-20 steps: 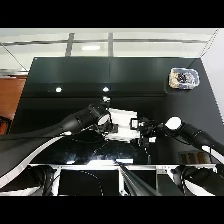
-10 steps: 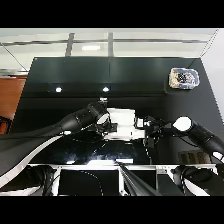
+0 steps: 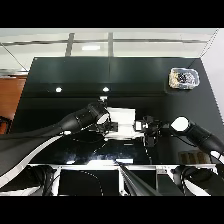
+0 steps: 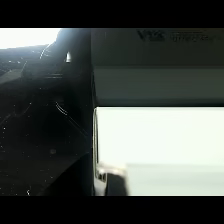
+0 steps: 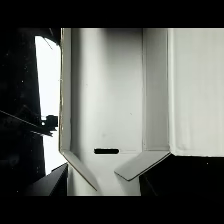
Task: Fold the box and place the chain.
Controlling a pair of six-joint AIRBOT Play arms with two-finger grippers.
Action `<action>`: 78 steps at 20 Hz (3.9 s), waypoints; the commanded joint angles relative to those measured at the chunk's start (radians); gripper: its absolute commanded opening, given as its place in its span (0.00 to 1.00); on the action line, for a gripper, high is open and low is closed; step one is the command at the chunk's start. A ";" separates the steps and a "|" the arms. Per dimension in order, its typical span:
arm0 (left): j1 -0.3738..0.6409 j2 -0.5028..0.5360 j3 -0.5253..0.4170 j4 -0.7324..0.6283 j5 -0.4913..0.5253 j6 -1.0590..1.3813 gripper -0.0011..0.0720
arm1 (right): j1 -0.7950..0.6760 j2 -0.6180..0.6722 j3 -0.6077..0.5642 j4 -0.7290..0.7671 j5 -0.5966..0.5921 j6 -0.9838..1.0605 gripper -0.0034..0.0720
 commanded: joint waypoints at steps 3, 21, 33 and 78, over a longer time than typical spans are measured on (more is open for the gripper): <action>0.001 0.001 0.000 -0.003 0.000 0.001 0.05 | 0.013 -0.014 0.000 0.097 -0.011 -0.008 0.39; 0.001 0.001 0.000 -0.005 0.002 0.001 0.05 | 0.094 -0.075 0.000 0.232 -0.107 0.004 0.33; 0.001 0.001 -0.001 -0.004 0.003 0.001 0.05 | -0.167 0.144 0.073 0.019 0.092 0.694 0.05; 0.001 0.001 -0.001 -0.003 0.003 0.001 0.05 | 0.091 -0.149 0.296 -0.260 0.220 1.746 0.91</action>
